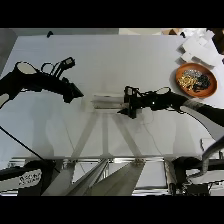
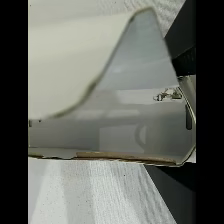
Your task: Fold the box and place the chain.
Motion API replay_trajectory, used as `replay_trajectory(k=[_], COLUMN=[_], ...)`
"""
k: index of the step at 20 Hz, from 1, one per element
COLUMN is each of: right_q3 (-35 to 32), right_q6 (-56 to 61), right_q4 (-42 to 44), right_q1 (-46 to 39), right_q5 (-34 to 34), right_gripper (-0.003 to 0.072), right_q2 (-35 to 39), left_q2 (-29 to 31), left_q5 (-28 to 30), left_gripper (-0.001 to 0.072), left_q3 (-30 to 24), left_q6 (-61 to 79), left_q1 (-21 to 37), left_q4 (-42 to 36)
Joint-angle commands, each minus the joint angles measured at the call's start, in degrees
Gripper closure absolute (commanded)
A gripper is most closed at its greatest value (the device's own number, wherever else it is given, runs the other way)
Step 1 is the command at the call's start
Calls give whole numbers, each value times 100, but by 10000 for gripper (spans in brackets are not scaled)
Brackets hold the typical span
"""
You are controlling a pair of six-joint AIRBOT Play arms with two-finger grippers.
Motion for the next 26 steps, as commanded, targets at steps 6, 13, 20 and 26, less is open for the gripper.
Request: replay_trajectory(k=[6, 13, 20, 26], right_q3=[0, 2, 0, 0], right_q6=[2, 4, 4, 4], right_q4=[4, 4, 4, 4], right_q1=[4, 4, 4, 2], right_q5=[0, 0, 0, 0], right_gripper=[248, 248, 248, 248], right_q2=[-2, -2, -2, -2], left_q2=[-129, -142, 118, 501], left_q5=[619, 767, 807, 787], left_gripper=[706, 707, 704, 696], left_q3=[-20, -22, -52, -835], left_q6=[-1080, -1690, -103, 2549], left_q1=[-551, -769, -868, -835], left_q4=[1882, 2846, 1899, 859])
